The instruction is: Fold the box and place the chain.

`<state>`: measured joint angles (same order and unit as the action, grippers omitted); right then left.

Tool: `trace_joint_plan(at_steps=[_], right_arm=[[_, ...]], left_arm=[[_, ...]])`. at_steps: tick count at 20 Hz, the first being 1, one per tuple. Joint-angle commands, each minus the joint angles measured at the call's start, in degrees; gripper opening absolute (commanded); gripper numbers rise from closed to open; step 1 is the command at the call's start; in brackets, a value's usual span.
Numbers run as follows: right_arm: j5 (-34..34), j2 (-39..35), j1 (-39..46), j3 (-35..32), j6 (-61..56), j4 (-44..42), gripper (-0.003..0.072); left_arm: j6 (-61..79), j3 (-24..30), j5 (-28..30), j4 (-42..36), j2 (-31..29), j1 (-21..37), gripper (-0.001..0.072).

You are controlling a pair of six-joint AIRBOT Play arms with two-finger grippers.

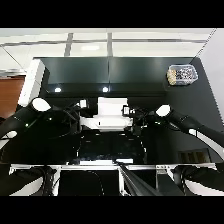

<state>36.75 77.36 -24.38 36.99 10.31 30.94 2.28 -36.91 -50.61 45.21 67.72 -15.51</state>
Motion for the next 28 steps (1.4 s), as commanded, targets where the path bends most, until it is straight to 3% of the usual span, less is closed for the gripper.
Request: trace_joint_plan(at_steps=[1, 4, 6, 10, 11, 12, 13, 18, 22, 25, 26, 28], right_arm=[[0.02, 0.02, -0.02, 0.00, 0.00, -0.02, 0.0403], [0.02, 0.02, -0.02, 0.00, 0.02, 0.02, 0.0403], [0.02, 0.02, -0.02, 0.00, 0.02, 0.00, 0.0404], [0.02, 0.04, -0.02, 0.00, 0.00, 0.00, 0.0403], [0.04, 0.04, -0.02, 0.00, 0.00, 0.00, 0.0404], [0.02, 0.04, -0.02, 0.00, 0.02, 0.00, 0.0404], [0.02, 0.04, -0.02, 0.00, 0.00, 0.00, 0.0404], [0.02, 0.04, -0.02, 0.00, 0.00, 0.00, 0.0403], [0.02, 0.04, -0.02, 0.00, 0.02, 0.00, 0.0403], [0.02, 0.04, -0.02, 0.00, 0.00, 0.00, 0.0403], [0.02, 0.02, -0.02, 0.00, 0.02, 0.00, 0.0404], [0.02, 0.04, -0.02, 0.00, 0.02, 0.00, 0.0403]], left_arm=[[3.91, -0.50, 6.69, 1.31, 2.73, -3.52, 0.0709], [3.93, -2.25, 7.37, 0.57, 6.45, -4.72, 0.0702], [3.98, -3.80, 4.39, 0.04, 8.11, -5.05, 0.0682], [3.93, -5.33, 1.42, -2.56, 8.35, -5.22, 0.0519], [3.78, -5.64, -0.59, -2.75, 8.35, -5.22, 0.0255], [4.00, -5.75, -1.55, -3.06, 8.35, -5.25, 0.0075], [3.96, -5.73, -1.51, -3.65, 8.35, -5.33, 0.0051], [3.98, -5.73, -0.92, -9.27, 8.79, -5.88, 0.0051], [3.32, -5.77, -0.87, -4.26, 8.79, -5.05, 0.0064], [3.30, -5.77, -0.74, -2.19, 8.70, -3.39, 0.0412], [3.32, -5.77, -0.76, -2.16, 8.41, -2.80, 0.0447], [3.32, -6.05, -0.63, -1.70, 7.56, -1.97, 0.0447]])
